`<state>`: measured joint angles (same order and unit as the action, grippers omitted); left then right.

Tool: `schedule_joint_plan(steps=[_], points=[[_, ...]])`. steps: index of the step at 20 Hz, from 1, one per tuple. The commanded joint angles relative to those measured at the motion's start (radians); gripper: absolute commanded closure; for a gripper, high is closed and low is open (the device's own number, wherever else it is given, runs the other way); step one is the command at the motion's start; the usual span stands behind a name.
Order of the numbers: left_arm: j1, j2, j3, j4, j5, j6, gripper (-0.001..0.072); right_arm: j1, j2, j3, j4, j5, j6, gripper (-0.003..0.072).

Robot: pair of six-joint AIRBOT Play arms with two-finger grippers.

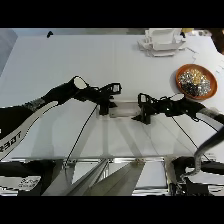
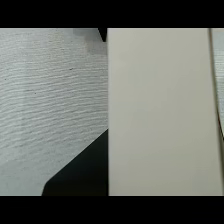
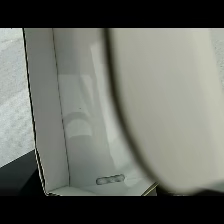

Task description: Fold the box and place the chain.

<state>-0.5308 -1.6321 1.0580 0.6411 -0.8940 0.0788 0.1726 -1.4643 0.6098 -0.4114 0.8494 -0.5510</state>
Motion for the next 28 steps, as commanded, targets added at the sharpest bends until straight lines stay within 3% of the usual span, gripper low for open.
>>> schedule_joint_plan(steps=[1, 6, 7, 10, 11, 15, 17, 18, 22, 24, 25, 27, 28], points=[[-0.001, -0.001, 0.000, 0.000, -0.008, 0.000, 0.0699, 0.001, 0.000, 0.001, 0.000, 0.000, 0.000, 0.0274], [-0.001, 0.000, 0.000, 0.000, -0.009, 0.000, 0.0695, 0.001, 0.000, 0.001, 0.000, 0.000, 0.000, 0.0274], [-0.001, 0.000, 0.000, 0.000, -0.012, 0.000, 0.0645, 0.001, 0.000, 0.001, 0.000, 0.000, 0.000, 0.0274], [0.002, 0.000, 0.000, 0.005, -0.013, 0.000, 0.0266, 0.001, 0.000, 0.001, 0.000, 0.000, 0.000, 0.0274], [0.002, 0.001, 0.000, 0.005, -0.015, -0.001, 0.0171, 0.001, 0.000, 0.001, 0.000, 0.000, 0.000, 0.0274], [0.005, 0.042, 0.000, 0.030, -0.049, -0.011, 0.0174, 0.001, 0.000, 0.001, 0.000, 0.000, 0.000, 0.0274], [0.016, 0.071, 0.000, 0.095, -0.069, -0.139, 0.0182, 0.001, 0.000, 0.001, 0.000, 0.000, 0.000, 0.0274], [0.024, 0.083, 0.000, 0.136, -0.092, -0.221, 0.0220, 0.001, 0.000, 0.001, 0.000, 0.000, 0.000, 0.0274], [0.046, 0.149, 0.000, 0.412, -0.181, -0.452, 0.0232, 0.001, 0.000, 0.001, 0.000, 0.000, 0.000, 0.0274], [0.046, 0.206, 0.000, 0.541, -0.195, -0.558, 0.0279, 0.001, 0.000, 0.001, 0.000, 0.000, 0.000, 0.0274], [0.046, 0.237, 0.000, 0.573, -0.208, -0.586, 0.0318, 0.001, 0.000, 0.001, 0.000, 0.000, 0.000, 0.0274], [0.043, 0.301, 0.000, 0.564, -0.271, -0.600, 0.0687, 0.001, 0.000, 0.001, 0.000, 0.000, 0.000, 0.0274], [0.036, 0.327, 0.000, 0.530, -0.314, -0.596, 0.0707, 0.001, 0.000, 0.001, 0.000, 0.000, 0.000, 0.0274]])
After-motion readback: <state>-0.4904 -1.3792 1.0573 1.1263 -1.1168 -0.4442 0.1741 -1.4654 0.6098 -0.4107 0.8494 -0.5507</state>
